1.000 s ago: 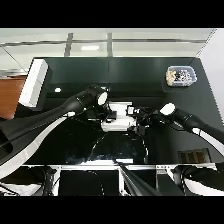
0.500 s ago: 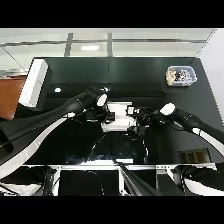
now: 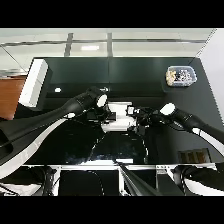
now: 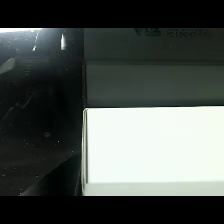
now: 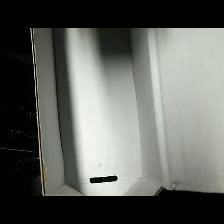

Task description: Fold the box and place the chain.

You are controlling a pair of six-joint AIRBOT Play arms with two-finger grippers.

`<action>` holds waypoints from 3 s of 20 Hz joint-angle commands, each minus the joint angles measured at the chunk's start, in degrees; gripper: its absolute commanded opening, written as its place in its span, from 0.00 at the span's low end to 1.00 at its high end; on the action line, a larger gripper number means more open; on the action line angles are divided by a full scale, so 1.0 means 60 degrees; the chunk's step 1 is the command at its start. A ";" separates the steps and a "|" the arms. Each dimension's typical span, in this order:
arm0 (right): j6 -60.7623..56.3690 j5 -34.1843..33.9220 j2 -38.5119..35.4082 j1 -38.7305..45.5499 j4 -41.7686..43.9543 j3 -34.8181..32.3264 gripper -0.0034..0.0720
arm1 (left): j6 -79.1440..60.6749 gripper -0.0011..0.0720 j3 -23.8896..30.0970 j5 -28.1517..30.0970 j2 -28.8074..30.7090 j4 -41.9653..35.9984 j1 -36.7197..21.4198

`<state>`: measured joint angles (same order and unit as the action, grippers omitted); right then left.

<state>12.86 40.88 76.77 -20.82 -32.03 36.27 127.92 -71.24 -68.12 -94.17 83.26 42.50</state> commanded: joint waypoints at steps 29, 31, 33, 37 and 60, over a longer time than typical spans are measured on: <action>-0.1355 0.0368 -0.1508 0.0018 -0.2422 0.0004 0.98 | -0.0007 0.06 -0.0025 -0.0007 0.0109 0.0036 -0.0066; -0.1341 0.0211 -0.1599 0.0000 -0.2415 0.0004 0.98 | -0.0004 0.06 -0.0025 0.0007 0.0106 0.0040 -0.0066; -0.1249 0.0087 -0.1592 0.0000 -0.2317 0.0004 0.53 | -0.0007 0.06 -0.0025 0.0007 0.0098 0.0040 -0.0066; -0.1253 0.0055 -0.1508 -0.0004 -0.1286 0.0000 0.17 | -0.0004 0.06 -0.0025 0.0033 0.0091 0.0040 -0.0066; -1.3023 0.1803 -0.3242 0.3162 -0.4284 0.1020 0.07 | -0.0007 0.06 -0.0025 0.0022 0.0091 0.0033 -0.0066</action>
<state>-36.58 45.47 61.67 -11.68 -45.50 39.97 127.87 -71.40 -67.92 -93.58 83.48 42.13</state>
